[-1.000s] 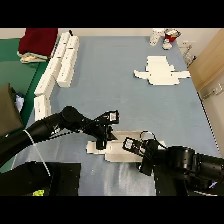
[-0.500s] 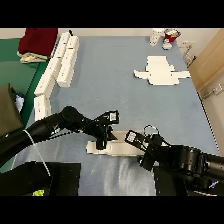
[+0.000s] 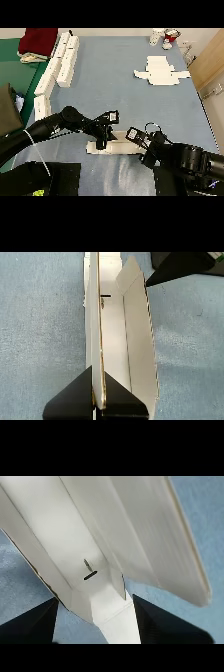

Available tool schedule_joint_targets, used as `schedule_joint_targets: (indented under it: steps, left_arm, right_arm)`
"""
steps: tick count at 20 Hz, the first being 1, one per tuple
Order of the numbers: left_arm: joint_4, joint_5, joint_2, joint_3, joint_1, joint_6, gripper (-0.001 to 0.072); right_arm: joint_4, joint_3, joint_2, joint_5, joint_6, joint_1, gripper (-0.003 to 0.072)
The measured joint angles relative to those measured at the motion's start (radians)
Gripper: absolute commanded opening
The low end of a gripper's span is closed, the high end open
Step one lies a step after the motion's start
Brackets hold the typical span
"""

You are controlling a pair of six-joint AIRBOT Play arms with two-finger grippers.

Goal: Fold the box.

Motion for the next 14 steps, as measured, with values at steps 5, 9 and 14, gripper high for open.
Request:
schedule_joint_targets:
  steps: [5, 9, 14]
  left_arm:
    - [0.0, 0.0, 0.0, 0.0, 0.0, 0.0, 0.0014]
    - [0.0, 0.0, 0.0, 0.0, 0.0, 0.0, 0.0014]
    - [0.0, 0.0, 0.0, 0.0, 0.0, 0.0, 0.0013]
  right_arm:
    - [0.029, -0.029, 0.032, 0.057, -0.129, -0.077, 0.072]
    - [0.215, -0.084, 0.097, 0.136, -0.446, -0.252, 0.072]
    - [0.556, -0.126, 0.079, 0.174, -0.93, -0.51, 0.072]
